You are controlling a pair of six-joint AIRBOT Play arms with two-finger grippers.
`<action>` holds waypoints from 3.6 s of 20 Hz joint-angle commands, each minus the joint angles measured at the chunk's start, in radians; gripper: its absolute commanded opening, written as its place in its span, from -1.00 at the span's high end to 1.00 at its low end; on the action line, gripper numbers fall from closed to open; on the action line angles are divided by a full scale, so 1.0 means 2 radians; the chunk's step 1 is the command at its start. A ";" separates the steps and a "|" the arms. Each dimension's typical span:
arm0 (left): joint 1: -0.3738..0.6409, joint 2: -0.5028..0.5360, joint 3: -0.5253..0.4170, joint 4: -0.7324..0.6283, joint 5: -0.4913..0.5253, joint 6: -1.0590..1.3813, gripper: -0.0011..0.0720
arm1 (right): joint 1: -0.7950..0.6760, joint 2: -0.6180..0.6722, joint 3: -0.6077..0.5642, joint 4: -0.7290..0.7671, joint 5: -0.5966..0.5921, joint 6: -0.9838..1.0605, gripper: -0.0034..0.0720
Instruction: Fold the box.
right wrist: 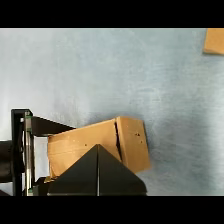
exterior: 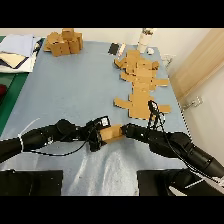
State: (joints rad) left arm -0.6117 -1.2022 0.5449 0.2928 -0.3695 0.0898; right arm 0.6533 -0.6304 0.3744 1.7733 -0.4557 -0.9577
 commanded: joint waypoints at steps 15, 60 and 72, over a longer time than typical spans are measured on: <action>0.401 -0.036 0.089 0.028 0.101 -0.051 -0.38 | -0.062 0.000 0.054 -0.042 0.006 0.000 0.90; 0.477 -0.101 0.342 0.381 -0.405 -0.532 0.95 | -0.062 -0.181 0.142 0.006 -0.125 -0.047 0.90; 0.156 0.083 0.107 0.381 -0.311 -0.685 0.94 | -0.043 -0.364 0.309 0.047 -0.254 -0.141 0.90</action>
State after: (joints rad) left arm -0.1848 -1.0595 0.8055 1.0504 -1.0439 -1.2167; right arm 0.5602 -1.3289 0.9684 1.8454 -0.9352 -1.2079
